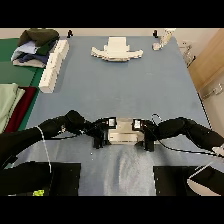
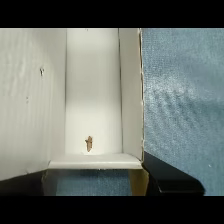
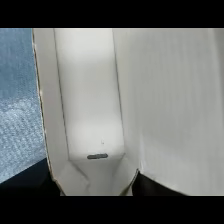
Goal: Fold the box.
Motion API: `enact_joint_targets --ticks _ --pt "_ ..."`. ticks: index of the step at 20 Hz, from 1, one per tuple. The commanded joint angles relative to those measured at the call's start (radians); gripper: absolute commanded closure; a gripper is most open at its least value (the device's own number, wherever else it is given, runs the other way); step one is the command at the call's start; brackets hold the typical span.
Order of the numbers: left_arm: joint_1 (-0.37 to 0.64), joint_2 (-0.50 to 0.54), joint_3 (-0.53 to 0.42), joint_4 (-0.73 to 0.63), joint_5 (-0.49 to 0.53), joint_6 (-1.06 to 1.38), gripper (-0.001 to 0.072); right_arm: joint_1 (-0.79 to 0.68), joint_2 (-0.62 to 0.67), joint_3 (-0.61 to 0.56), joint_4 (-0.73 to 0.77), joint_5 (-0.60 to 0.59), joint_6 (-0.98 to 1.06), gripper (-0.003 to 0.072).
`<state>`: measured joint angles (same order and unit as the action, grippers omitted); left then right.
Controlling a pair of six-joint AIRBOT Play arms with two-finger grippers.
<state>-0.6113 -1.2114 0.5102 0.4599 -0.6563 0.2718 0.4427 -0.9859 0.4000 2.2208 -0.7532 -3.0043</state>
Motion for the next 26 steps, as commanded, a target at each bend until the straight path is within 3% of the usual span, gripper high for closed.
enact_joint_targets --ticks 1,2,5,8,12,14,15,16,17,19,20,21,26 --pt "0.000 -0.001 0.001 0.000 0.001 0.000 0.0211 0.000 0.000 0.001 0.000 0.004 0.001 0.0046" --pt "0.000 -0.001 0.001 0.000 0.001 0.000 0.0210 0.000 0.000 0.002 0.000 0.004 0.001 -0.0034" --pt "0.000 -0.001 0.001 0.000 0.000 0.000 0.0210 0.000 0.018 0.003 -0.019 -0.013 0.035 -0.0034" --pt "0.000 -0.001 0.001 0.000 0.000 0.000 0.0211 0.000 0.080 0.021 -0.142 -0.097 0.185 -0.0034" --pt "0.000 -0.001 0.001 0.000 0.001 0.000 0.0211 0.000 0.191 0.079 -0.423 -0.280 0.599 -0.0034" --pt "0.000 -0.001 0.001 0.000 0.001 0.000 0.0210 0.000 0.235 0.128 -0.501 -0.398 0.909 -0.0024" --pt "0.000 -0.001 0.001 0.000 0.000 0.000 0.0210 0.000 0.249 0.154 -0.500 -0.449 1.077 -0.0011" --pt "0.000 -0.001 0.001 0.000 0.001 0.000 0.0211 0.000 0.254 0.169 -0.462 -0.487 1.226 0.0054" --pt "0.000 -0.001 0.001 0.000 0.001 0.000 0.0211 0.000 0.250 0.167 -0.351 -0.504 1.347 0.0067" --pt "0.000 -0.001 0.001 0.000 0.000 0.000 0.0210 0.010 0.214 0.144 0.007 -0.466 1.418 0.0234" --pt "0.000 -0.001 0.001 0.000 0.001 0.000 0.0211 0.033 0.190 0.141 0.136 -0.406 1.418 0.0281" --pt "0.000 -0.001 0.001 0.000 0.000 0.000 0.0210 0.067 0.167 0.144 0.196 -0.317 1.418 0.0282" --pt "0.000 -0.001 0.001 0.000 0.000 0.000 0.0211 0.085 0.048 0.199 0.192 0.055 1.445 0.0281"
